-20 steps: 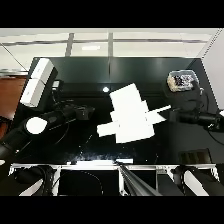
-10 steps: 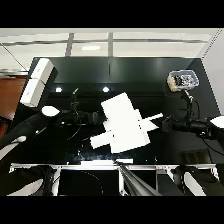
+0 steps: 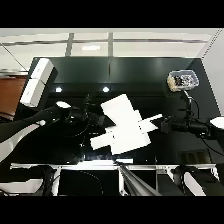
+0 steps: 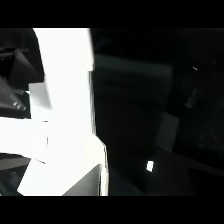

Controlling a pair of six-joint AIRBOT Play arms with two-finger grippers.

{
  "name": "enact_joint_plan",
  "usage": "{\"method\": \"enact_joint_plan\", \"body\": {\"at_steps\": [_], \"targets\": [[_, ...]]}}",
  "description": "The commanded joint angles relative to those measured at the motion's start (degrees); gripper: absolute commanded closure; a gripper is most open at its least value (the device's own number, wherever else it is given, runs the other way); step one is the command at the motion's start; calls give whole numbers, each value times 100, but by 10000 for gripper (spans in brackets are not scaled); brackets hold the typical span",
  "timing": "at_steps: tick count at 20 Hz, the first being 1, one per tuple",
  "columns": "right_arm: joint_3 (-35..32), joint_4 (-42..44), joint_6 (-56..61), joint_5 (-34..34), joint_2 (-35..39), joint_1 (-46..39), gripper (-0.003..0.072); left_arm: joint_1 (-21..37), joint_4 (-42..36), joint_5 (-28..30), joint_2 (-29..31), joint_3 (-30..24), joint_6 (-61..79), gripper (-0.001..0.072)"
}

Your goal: Fold the box and place the chain.

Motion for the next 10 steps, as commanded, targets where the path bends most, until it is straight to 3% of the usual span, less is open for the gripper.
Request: {"method": "enact_joint_plan", "body": {"at_steps": [1,4,6,8,10], "targets": [[-4,-33,55,-2,2,4,652,50,26,-739,-326,203,553,27],[-4,-55,81,-17,2,4,651,223,66,-1119,-466,212,798,240],[-4,-72,81,-35,2,4,651,214,94,-1484,-605,214,1005,241],[-4,-70,83,-39,2,4,651,140,173,-1419,-688,214,1019,315],[-4,-76,107,-33,2,4,652,59,136,-1353,-706,262,1141,315]]}}
